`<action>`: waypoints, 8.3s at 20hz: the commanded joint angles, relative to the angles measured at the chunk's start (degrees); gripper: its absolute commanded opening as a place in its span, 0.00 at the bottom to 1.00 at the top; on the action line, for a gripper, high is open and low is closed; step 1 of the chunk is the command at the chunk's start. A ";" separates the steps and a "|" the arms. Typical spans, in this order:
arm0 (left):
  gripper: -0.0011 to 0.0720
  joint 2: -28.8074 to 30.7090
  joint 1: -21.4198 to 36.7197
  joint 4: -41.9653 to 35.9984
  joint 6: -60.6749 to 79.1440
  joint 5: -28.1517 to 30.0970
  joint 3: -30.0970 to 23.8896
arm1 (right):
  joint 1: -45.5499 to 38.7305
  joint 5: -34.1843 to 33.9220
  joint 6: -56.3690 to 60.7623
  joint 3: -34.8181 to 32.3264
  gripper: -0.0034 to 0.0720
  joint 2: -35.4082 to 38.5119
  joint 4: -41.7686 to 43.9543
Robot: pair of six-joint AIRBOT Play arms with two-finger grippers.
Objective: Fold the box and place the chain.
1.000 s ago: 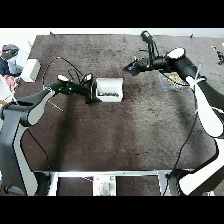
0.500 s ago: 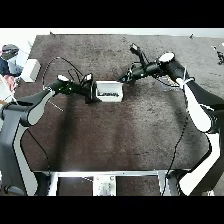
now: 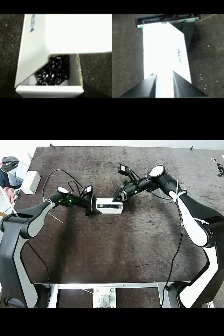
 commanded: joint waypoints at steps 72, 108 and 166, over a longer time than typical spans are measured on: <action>0.66 -0.02 0.02 0.00 0.02 0.00 -0.04 | 1.86 0.15 6.47 0.02 0.06 -6.60 -2.01; 0.66 -0.02 0.02 0.00 0.02 0.00 -0.02 | -9.79 -67.17 20.61 -85.96 0.06 89.88 7.13; 0.02 49.64 54.47 8.66 -33.55 31.12 -52.96 | -9.79 -67.19 20.61 -85.96 0.06 89.88 7.13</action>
